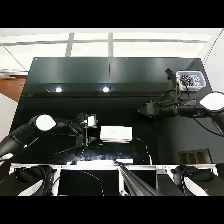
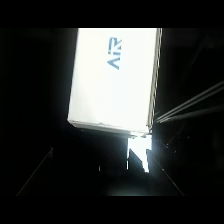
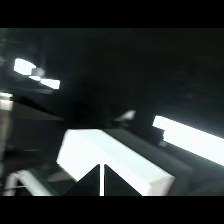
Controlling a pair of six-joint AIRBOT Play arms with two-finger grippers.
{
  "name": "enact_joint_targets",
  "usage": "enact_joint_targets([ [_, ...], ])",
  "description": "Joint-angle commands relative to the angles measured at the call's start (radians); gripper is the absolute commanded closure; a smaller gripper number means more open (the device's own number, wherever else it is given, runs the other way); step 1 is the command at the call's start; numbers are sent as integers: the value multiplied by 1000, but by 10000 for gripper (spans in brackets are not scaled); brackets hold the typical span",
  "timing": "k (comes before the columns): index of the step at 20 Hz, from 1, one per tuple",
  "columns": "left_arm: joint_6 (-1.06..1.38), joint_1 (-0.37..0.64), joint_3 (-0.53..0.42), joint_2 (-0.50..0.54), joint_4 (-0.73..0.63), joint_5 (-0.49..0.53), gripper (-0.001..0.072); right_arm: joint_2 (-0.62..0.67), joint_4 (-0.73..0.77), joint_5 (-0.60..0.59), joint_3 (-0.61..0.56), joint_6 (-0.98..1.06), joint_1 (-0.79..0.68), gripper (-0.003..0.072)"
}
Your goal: Fold the box and place the chain.
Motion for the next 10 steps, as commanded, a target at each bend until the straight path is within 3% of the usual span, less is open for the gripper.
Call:
enact_joint_targets([
  [1,-61,-28,19,40,-69,-6,1,6,-116,-10,2,37,-19,646],
  [10,-122,-205,222,-240,-102,44,2,6,-111,-40,2,37,-19,647],
])
